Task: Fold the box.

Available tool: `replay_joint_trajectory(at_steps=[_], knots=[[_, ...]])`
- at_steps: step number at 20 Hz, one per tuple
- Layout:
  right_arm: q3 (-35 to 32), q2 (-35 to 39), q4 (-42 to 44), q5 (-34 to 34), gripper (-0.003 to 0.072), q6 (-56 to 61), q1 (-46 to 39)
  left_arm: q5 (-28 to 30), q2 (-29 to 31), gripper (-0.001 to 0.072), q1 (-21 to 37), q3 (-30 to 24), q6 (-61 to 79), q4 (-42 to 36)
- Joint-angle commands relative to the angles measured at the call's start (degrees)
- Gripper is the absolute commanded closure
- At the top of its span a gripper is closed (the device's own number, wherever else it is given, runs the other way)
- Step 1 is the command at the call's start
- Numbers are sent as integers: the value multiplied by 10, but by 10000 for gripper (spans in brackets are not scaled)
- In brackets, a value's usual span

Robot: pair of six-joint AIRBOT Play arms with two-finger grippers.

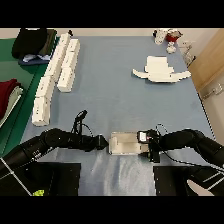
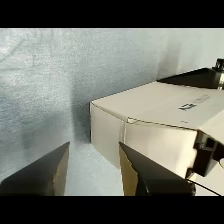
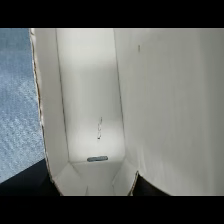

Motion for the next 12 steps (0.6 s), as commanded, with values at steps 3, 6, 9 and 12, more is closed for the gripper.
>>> replay_joint_trajectory(at_steps=[3,6,9,12], knots=[[0,0,0,0,178,0,0,18,0,244,0,1,0,-9],[0,0,0,0,179,0,0,10,-1,245,-3,11,1,-12],[0,0,0,0,179,0,0,8,-10,247,-26,42,-53,47],[0,0,0,0,179,0,0,-7,-59,247,-81,88,-165,158]])
